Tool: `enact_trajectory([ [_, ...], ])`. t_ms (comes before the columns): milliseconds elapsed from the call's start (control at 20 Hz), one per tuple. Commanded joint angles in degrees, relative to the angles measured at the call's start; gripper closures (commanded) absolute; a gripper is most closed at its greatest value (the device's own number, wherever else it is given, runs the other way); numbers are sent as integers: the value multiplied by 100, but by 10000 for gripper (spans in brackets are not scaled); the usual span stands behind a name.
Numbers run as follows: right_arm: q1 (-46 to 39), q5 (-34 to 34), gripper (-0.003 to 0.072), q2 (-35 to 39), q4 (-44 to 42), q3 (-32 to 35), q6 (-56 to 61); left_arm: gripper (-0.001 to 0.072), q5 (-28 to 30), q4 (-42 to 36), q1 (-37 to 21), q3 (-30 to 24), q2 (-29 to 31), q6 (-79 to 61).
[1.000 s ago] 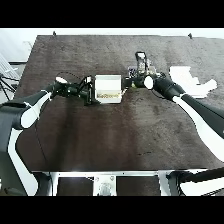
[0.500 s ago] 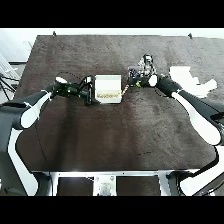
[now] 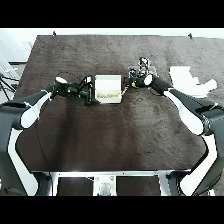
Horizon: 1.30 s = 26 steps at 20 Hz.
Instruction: Fold the box and place the chain.
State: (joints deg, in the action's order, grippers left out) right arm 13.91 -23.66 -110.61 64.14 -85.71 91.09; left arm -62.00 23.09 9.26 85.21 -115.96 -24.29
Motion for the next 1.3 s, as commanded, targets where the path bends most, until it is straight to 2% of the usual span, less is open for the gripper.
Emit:
enact_trajectory([
  [0, 72, 487, 526, -136, -155, -101, -33, 242, 0, 0, -2, 4, 2, 0],
  [50, 79, 483, 660, -127, -155, -118, -33, 243, 0, 0, -2, 4, 2, 0],
  [100, 79, 409, 673, -87, -155, -122, -33, 243, 0, 0, -2, 4, 2, 0],
  [200, 107, -15, 674, 120, -79, -122, -35, 242, 0, 0, -2, 4, 2, 0],
  [350, 249, -616, 675, 678, 566, -118, -26, 243, 0, 0, -2, 4, 2, 0],
  [750, 555, -1163, 676, 2422, 1401, -120, -4, 243, 0, 0, -2, 4, 2, 0],
  [1000, 892, -1543, 676, 3003, 1720, -118, 35, 242, 0, 0, -2, 4, 2, 0],
  [1250, 1390, -1729, 676, 3189, 1753, -118, 149, 243, 0, 0, -2, 4, 2, 0],
])
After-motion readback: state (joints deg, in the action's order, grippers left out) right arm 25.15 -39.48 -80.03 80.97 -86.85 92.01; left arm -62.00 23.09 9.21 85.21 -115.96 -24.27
